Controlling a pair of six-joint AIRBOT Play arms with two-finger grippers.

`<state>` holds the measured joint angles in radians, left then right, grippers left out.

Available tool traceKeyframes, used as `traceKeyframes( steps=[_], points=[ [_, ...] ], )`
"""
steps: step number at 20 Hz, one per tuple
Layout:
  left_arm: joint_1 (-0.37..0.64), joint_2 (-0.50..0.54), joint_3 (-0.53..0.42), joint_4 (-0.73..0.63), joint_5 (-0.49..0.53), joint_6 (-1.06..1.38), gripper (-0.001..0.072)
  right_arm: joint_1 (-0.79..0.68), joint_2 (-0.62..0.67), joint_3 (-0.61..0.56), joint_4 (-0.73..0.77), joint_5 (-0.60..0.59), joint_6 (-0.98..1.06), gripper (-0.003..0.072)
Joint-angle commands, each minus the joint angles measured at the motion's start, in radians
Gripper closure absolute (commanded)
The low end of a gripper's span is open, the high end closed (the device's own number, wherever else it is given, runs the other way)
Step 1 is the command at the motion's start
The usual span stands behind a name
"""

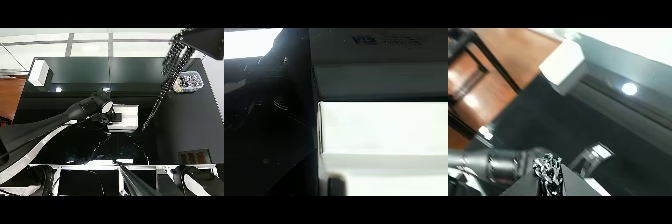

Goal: Fold the box and place the chain.

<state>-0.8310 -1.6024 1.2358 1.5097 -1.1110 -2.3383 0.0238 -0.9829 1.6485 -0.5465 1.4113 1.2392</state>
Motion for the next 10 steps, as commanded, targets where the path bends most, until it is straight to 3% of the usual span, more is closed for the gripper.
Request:
traceKeyframes(
  steps=[1, 4, 10],
  points=[
    [0.0, 0.0, 0.0, 0.0, 0.002, 0.0, 0.0684, 0.016, -0.034, 0.0, 0.085, -0.044, 0.008, 0.0678],
    [0.0, 0.0, 0.0, 0.0, 0.002, 0.0, 0.0684, 0.068, -0.049, 0.0, 0.057, -0.043, 0.011, 0.0678],
    [0.0, 0.0, 0.0, 0.0, 0.002, 0.0, 0.0684, 0.143, -0.078, 0.0, -0.145, -0.039, 0.075, 0.0677]
  ],
)
